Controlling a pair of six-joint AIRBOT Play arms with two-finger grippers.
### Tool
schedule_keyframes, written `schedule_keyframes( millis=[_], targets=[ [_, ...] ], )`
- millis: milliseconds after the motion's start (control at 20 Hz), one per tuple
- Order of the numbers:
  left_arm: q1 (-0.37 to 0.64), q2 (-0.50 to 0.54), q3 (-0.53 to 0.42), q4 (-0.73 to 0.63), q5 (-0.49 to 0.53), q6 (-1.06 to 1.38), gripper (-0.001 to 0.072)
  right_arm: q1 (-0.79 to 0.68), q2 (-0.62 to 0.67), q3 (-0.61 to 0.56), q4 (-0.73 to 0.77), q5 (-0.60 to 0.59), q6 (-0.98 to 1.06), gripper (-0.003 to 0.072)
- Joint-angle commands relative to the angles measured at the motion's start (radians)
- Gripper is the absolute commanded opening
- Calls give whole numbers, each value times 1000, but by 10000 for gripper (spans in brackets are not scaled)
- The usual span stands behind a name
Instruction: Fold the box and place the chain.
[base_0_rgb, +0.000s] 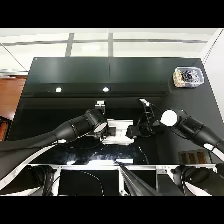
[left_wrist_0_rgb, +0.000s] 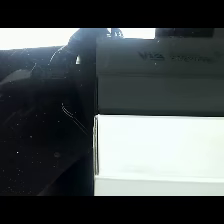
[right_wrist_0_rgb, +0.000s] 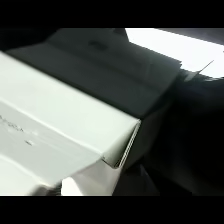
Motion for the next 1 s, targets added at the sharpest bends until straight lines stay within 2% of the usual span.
schedule_keyframes(
  millis=[0,150,350,450,500,800,850,900,950],
  targets=[
    [1,0,0,1,0,0,31,103,-12,80,-221,8,232,353],
    [1,0,0,1,0,0,31,154,-63,133,-282,26,334,353],
    [1,0,0,1,0,0,31,207,-151,195,-399,142,478,353],
    [1,0,0,1,0,0,31,223,-174,196,-399,145,519,351],
    [1,0,0,1,0,0,31,227,-186,196,-399,139,539,304],
    [1,0,0,1,0,0,31,227,-224,196,-399,115,612,303],
    [1,0,0,1,0,0,31,227,-224,196,-399,113,620,290],
    [1,0,0,1,0,0,31,227,-224,196,-399,111,622,245],
    [1,0,0,1,0,0,31,227,-224,196,-398,106,623,242]
  ],
)
